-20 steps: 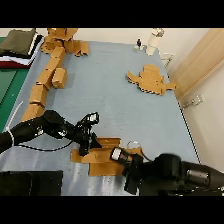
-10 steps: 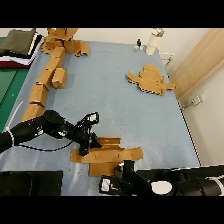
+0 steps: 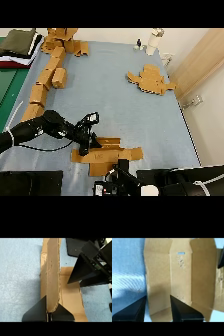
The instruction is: Fold the box.
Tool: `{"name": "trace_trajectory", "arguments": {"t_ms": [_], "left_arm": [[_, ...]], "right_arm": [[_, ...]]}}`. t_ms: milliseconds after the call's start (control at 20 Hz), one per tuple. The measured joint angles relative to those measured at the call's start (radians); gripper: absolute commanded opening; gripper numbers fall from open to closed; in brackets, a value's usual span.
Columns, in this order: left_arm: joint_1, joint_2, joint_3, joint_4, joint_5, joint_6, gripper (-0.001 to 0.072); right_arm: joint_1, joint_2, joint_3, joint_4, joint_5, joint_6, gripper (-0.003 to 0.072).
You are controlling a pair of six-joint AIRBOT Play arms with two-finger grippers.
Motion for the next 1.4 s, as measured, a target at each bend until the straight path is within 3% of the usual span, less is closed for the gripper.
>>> {"name": "trace_trajectory", "arguments": {"t_ms": [300, 550, 650, 1150, 1400], "left_arm": [[0.000, 0.000, 0.000, 0.000, 0.000, 0.000, 0.0014], [0.000, 0.000, 0.000, 0.000, 0.000, 0.000, 0.0013], [0.000, 0.000, 0.000, 0.000, 0.000, 0.000, 0.0013], [0.000, 0.000, 0.000, 0.000, 0.000, 0.000, 0.0013], [0.000, 0.000, 0.000, 0.000, 0.000, 0.000, 0.0013]], "right_arm": [[0.001, -0.008, 0.052, -0.072, -0.108, 0.053, 0.0457], [0.001, -0.007, 0.066, -0.143, -0.200, 0.214, 0.0463], [0.001, -0.006, 0.068, -0.160, -0.212, 0.280, 0.0720], [-0.003, 0.110, 0.029, -0.159, -0.288, 0.334, 0.0720], [-0.086, 0.232, -0.053, -0.153, -0.189, 0.296, 0.0720]]}}
